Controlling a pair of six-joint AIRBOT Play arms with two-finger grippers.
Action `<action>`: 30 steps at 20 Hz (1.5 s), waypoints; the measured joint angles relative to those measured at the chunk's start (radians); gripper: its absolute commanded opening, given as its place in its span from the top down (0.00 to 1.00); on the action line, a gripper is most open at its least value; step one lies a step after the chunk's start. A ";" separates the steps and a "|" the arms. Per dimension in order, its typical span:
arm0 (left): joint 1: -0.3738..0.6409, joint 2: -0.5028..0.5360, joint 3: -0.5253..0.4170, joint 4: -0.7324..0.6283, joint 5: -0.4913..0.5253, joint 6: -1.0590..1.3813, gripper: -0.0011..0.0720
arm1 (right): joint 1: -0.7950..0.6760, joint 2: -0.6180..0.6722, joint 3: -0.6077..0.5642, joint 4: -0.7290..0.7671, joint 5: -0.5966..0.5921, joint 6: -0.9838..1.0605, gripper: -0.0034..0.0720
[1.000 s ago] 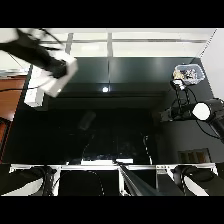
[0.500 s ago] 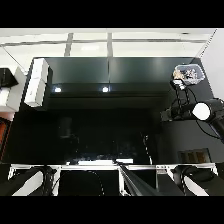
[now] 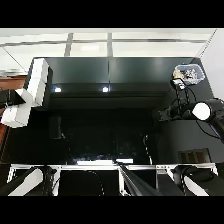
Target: Fold the box and place the chain.
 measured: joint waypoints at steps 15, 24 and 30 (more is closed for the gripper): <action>0.178 -0.066 -0.109 -0.100 0.049 0.197 0.61 | 0.000 0.000 0.000 0.008 -0.003 0.000 0.94; 0.182 -0.101 -0.143 -0.060 0.105 0.254 0.61 | 0.000 0.000 0.000 0.010 -0.008 0.001 0.94; 0.130 -0.133 -0.145 0.010 0.169 0.200 0.61 | 0.000 0.000 0.000 0.010 -0.018 0.008 0.94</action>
